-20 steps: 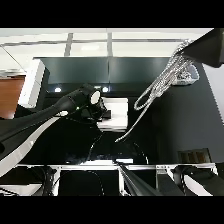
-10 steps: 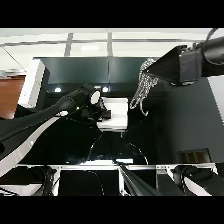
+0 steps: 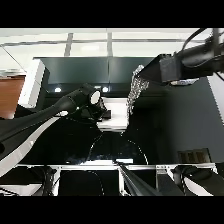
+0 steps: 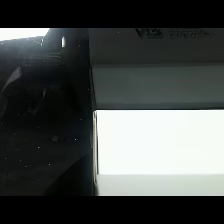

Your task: Fold the box and place the chain.

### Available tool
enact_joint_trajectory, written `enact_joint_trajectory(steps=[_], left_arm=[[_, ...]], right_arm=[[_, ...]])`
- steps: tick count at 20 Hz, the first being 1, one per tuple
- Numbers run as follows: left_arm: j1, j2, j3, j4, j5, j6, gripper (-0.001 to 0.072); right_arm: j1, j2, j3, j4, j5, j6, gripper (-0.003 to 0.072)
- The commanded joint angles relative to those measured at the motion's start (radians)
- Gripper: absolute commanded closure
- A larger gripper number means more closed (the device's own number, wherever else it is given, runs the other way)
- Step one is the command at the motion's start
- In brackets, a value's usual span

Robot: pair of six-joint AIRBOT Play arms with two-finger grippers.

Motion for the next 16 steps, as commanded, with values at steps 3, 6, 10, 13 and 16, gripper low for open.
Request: enact_joint_trajectory(steps=[3,6,10,13,16], left_arm=[[0.000,0.000,0.000,0.001,0.000,0.011,0.0681],[0.000,0.000,0.000,0.001,0.000,0.012,0.0681],[0.000,0.000,0.000,0.000,0.000,0.012,0.0680],[0.000,0.000,0.000,0.000,0.000,0.012,0.0681],[0.000,0.000,0.000,0.000,0.001,0.012,0.0680]], right_arm=[[0.006,-0.029,-0.097,0.028,-0.052,-0.004,0.0667],[0.034,-0.031,-0.163,0.063,-0.111,-0.007,0.0667],[0.095,-0.039,-0.224,0.082,-0.195,-0.007,0.0667],[0.103,-0.060,-0.260,0.060,-0.220,-0.006,0.0667],[0.103,-0.098,-0.388,0.037,-0.308,0.016,0.0666]])
